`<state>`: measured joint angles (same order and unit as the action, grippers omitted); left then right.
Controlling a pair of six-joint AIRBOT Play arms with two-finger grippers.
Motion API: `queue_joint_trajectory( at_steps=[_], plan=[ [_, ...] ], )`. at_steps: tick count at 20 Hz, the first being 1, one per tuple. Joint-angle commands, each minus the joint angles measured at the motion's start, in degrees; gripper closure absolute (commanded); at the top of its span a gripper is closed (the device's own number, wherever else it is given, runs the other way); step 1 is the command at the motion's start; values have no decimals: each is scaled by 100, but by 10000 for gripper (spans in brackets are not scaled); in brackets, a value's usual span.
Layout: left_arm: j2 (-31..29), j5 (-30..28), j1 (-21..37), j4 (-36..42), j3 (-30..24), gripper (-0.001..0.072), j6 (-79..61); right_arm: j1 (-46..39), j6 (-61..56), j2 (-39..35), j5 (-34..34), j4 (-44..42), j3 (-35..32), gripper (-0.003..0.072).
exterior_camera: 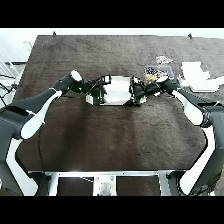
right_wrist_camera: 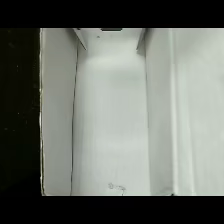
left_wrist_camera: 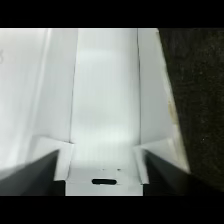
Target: Fold the box and place the chain.
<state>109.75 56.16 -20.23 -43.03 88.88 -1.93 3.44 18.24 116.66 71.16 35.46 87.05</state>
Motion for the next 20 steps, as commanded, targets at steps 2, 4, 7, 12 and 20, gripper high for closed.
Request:
queue_joint_trajectory(
  at_steps=[2,4,7,12,20],
  plan=[
    [9,-20,-2,42,-2,37,39,4,-13,2,0,-7,-4,251],
    [9,-17,-2,42,-2,37,42,4,-13,2,0,-7,-4,251],
    [-4,28,0,-2,0,202,42,4,-13,2,0,-7,-4,251],
    [-24,227,160,-68,0,453,42,4,-13,2,0,-7,-4,251],
    [-48,1049,577,22,116,688,284,4,-13,2,0,-7,-4,251]
  ],
)
